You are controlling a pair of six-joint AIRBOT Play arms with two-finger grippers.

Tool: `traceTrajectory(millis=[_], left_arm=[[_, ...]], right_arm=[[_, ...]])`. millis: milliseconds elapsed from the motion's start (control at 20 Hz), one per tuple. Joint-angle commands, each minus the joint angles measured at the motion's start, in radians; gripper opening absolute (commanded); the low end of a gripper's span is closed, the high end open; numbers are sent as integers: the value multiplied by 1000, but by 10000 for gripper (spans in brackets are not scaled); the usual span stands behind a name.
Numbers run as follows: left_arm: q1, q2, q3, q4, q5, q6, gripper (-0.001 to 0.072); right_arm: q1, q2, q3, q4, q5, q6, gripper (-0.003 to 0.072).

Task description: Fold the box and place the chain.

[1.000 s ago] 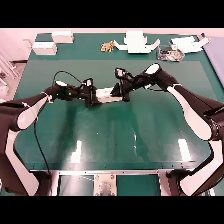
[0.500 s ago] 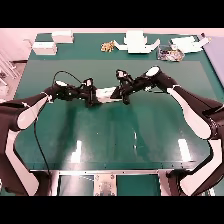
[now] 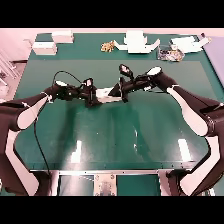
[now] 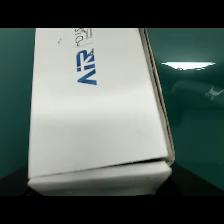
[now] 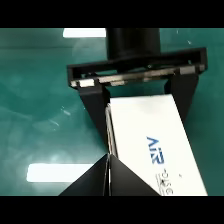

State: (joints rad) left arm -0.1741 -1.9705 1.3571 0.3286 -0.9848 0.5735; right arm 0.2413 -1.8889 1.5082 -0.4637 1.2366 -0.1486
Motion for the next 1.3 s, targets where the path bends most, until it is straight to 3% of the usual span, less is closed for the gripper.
traceTrajectory(millis=[0,200,450,800,1250], left_arm=[[1,1,0,0,0,0,625],[0,1,0,0,0,0,625],[1,1,0,0,0,0,625],[1,1,0,0,0,0,625],[1,1,0,0,0,0,625]], right_arm=[[0,-54,1,-13,-40,20,3],[6,-58,4,-90,-13,78,3],[6,-18,97,-23,134,126,4],[6,-35,141,-13,63,123,3],[10,-114,126,-207,14,228,3]])
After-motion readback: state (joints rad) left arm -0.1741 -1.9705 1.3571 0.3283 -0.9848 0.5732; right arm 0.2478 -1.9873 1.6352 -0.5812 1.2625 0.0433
